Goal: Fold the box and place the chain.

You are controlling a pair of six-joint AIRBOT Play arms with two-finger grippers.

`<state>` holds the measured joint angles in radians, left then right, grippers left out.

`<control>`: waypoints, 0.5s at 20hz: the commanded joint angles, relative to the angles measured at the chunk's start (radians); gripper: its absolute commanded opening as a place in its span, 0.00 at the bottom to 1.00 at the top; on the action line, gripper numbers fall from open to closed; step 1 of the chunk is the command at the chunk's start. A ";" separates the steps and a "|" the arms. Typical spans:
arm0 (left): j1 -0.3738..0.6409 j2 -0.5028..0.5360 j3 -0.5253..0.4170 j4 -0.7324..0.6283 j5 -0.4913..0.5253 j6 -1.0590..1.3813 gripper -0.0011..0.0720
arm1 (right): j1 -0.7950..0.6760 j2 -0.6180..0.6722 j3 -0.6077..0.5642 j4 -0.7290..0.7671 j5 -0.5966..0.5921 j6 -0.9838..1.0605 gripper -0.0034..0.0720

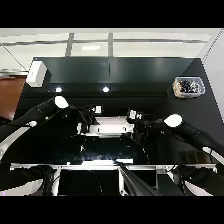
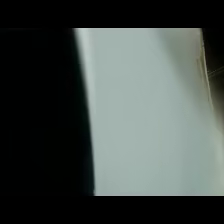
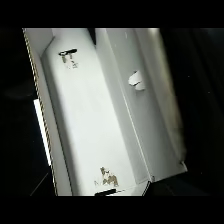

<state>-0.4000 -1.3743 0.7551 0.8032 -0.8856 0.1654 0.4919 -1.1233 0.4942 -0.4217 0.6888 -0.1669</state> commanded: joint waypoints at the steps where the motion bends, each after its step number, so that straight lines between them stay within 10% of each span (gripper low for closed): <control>1: 0.000 0.000 0.001 0.000 -0.002 -0.001 0.05 | 0.001 -0.046 0.005 0.005 0.050 -0.069 0.96; 10: 0.000 0.000 0.001 0.000 -0.013 -0.016 0.05 | 0.003 -0.098 0.011 -0.001 0.005 -0.109 0.96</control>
